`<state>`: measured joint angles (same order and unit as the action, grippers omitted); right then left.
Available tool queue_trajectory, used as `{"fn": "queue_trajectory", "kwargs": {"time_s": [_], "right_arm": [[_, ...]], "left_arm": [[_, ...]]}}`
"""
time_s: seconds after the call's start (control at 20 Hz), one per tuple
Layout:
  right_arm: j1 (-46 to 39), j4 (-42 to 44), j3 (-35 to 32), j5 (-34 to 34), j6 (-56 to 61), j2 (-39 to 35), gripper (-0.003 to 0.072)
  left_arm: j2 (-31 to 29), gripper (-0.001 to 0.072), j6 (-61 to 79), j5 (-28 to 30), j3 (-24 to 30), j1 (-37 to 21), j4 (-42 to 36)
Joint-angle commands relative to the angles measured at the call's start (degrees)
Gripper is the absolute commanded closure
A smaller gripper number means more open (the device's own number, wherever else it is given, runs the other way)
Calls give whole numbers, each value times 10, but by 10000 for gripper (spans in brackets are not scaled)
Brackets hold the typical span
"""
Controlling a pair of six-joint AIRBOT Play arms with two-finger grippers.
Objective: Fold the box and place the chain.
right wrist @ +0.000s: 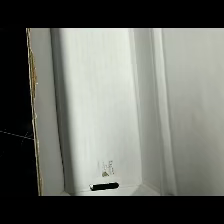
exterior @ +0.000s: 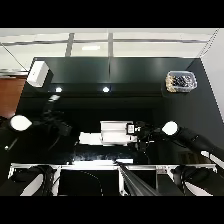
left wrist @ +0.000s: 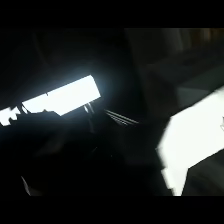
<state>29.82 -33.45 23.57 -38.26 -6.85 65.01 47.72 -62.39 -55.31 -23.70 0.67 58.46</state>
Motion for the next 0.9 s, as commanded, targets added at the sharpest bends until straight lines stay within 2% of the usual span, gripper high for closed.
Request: {"fn": "queue_trajectory", "kwargs": {"time_s": [0.0, 0.1, 0.2, 0.35, 0.55, 0.65, 0.85], "right_arm": [[1, 0, 0, 0, 0, 0, 203], [1, 0, 0, 0, 0, 0, 203], [1, 0, 0, 0, 0, 0, 203], [1, 0, 0, 0, 0, 0, 204], [1, 0, 0, 0, 0, 0, 203], [1, 0, 0, 0, 0, 0, 203], [1, 0, 0, 0, 0, 0, 203]], "left_arm": [[-3, 679, -147, -88, 35, -130, -18], [3, 680, -147, -89, 73, -135, -83], [18, 681, -109, -95, 106, -113, -183], [59, 681, -78, -62, 111, -53, -212], [138, 682, -16, -39, 90, 16, -263], [174, 682, -5, -22, 68, 52, -264], [202, 682, 22, -19, 23, 108, -264]]}}
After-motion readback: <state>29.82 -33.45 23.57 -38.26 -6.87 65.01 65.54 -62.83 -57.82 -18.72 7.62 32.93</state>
